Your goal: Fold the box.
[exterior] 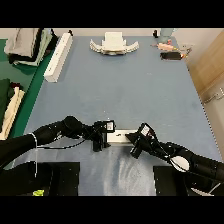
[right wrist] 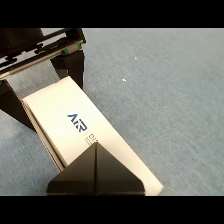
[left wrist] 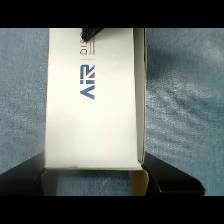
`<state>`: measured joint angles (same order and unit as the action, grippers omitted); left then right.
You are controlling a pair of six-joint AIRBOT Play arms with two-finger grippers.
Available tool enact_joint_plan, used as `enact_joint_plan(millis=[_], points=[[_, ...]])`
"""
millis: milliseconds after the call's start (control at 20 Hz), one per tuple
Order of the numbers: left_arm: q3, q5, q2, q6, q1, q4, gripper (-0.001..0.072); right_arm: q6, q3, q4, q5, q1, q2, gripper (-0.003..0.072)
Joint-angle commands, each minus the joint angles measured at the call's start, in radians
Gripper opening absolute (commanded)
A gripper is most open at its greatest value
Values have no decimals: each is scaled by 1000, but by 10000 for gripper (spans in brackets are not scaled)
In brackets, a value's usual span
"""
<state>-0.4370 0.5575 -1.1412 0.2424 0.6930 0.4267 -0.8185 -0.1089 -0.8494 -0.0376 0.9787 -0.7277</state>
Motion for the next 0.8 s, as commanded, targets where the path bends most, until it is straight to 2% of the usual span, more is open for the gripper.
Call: enact_joint_plan(millis=[0,200,750], points=[[0,0,0,0,-1,0,408,-3,4,2,27,1,-5,5],[0,0,0,0,-1,0,408,-3,0,2,25,1,-4,5],[0,0,0,0,-1,0,408,-3,-118,1,3,-1,50,5]])
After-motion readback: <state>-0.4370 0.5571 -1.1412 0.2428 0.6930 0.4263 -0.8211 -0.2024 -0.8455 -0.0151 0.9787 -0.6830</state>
